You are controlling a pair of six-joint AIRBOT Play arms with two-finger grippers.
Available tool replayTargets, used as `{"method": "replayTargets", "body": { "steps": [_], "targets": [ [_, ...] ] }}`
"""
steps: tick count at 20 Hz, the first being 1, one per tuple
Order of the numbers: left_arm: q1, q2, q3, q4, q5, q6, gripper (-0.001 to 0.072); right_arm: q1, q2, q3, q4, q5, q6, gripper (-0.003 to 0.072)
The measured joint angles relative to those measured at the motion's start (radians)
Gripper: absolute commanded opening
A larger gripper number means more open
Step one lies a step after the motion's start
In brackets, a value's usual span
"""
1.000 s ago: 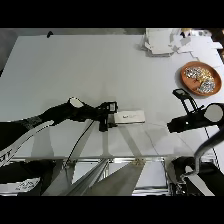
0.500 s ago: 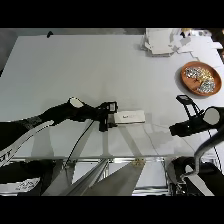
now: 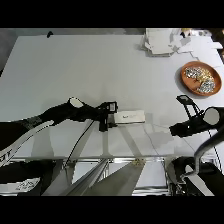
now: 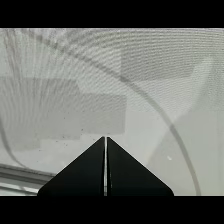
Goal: Fold the box and place the chain.
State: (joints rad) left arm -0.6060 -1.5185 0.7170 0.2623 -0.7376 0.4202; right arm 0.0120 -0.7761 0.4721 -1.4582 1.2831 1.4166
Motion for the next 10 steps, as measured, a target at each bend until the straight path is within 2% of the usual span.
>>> {"method": "replayTargets", "body": {
  "steps": [3,6,10],
  "targets": [
    [0.013,0.029,0.0,0.034,0.004,-0.032,0.0001,0.0,0.0,0.0,0.0,0.001,0.0,0.0019],
    [0.059,0.113,0.0,0.1,0.025,-0.132,0.0,0.0,0.0,0.0,0.0,0.001,0.0,0.0019],
    [0.219,0.284,0.0,0.207,0.083,-0.393,0.0,0.0,0.0,0.0,0.0,0.0,0.0,0.0019]
  ]
}}
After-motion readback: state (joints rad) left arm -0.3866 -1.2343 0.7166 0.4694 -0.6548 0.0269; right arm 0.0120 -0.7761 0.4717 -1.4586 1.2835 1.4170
